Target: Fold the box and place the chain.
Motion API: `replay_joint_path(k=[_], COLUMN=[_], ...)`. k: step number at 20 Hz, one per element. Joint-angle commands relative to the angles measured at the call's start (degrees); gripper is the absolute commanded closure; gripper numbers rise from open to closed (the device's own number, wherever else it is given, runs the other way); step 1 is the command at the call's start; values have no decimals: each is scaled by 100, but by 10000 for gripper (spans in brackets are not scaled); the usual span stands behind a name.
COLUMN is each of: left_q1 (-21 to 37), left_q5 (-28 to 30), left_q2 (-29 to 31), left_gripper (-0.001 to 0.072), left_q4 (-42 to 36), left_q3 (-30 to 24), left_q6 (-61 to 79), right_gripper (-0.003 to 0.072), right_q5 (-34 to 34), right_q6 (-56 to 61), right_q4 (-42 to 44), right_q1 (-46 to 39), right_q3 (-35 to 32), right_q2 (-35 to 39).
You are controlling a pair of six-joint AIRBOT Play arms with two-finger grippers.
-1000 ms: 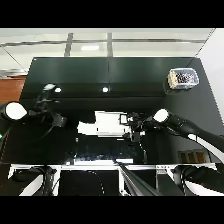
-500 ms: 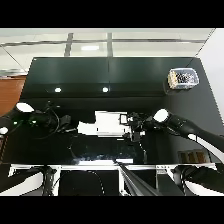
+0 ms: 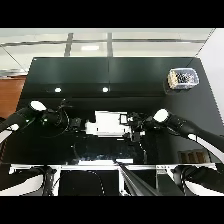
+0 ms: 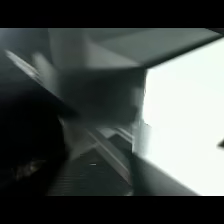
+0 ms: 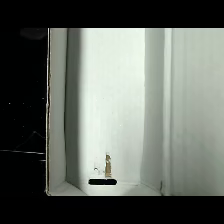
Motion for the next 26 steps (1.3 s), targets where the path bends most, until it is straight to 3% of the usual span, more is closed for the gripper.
replay_joint_path(k=[1,3,5,13,17,20,21,26], left_q1=[-37,-42,-46,-557,-765,-848,-892,-1403], left_q5=[-7,-13,-92,-396,-387,-389,-378,-367], left_q2=[-13,-15,-15,-13,-13,7,22,55], left_gripper=[121,118,-11,-6,86,101,160,165], left_q4=[-155,-382,-385,-638,-636,-629,-610,186], left_q3=[181,308,409,435,448,588,654,1174], left_q6=[140,140,140,140,92,-103,-229,-1386], right_gripper=[441,441,441,441,441,441,441,441], right_q5=[-11,-11,-11,-11,-11,-11,-11,-11], right_q6=[0,2,2,2,2,2,2,2], right_q4=[2,2,2,2,2,2,2,2], right_q1=[2,2,2,2,2,2,2,2], right_q3=[0,0,0,0,0,0,0,0], right_q2=[4,4,4,4,4,4,4,4])
